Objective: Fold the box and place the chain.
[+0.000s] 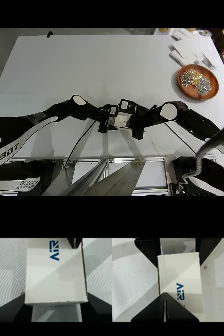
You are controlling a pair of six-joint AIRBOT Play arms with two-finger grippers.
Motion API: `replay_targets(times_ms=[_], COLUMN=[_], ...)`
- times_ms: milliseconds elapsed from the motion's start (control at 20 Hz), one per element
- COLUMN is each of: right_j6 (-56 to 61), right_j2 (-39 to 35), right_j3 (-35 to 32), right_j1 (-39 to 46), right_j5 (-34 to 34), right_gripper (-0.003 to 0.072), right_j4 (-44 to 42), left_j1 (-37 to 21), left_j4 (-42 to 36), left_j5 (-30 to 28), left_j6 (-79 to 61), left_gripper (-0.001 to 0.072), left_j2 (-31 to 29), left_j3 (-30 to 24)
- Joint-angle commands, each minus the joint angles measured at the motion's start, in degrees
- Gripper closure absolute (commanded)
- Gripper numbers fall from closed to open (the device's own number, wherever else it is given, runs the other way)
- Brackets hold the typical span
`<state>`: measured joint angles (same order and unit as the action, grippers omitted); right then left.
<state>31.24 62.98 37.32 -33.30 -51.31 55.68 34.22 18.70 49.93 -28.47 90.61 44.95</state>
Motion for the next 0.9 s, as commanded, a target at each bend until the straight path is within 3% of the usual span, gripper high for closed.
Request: replay_targets(times_ms=[0, 850], right_j6=[0.0, 0.0], right_j2=[0.0, -0.4], right_j3=[-0.2, -0.2], right_j1=[0.0, 0.0], right_j5=[0.0, -0.4], right_gripper=[0.0669, 0.0669], right_j4=[0.1, 0.2], left_j1=[-0.1, -0.1], left_j4=[0.0, 0.0], left_j5=[0.0, 0.0], left_j6=[0.0, 0.0], left_gripper=[0.0672, 0.0672], left_j2=[0.0, 0.0], left_j3=[0.0, 0.0])
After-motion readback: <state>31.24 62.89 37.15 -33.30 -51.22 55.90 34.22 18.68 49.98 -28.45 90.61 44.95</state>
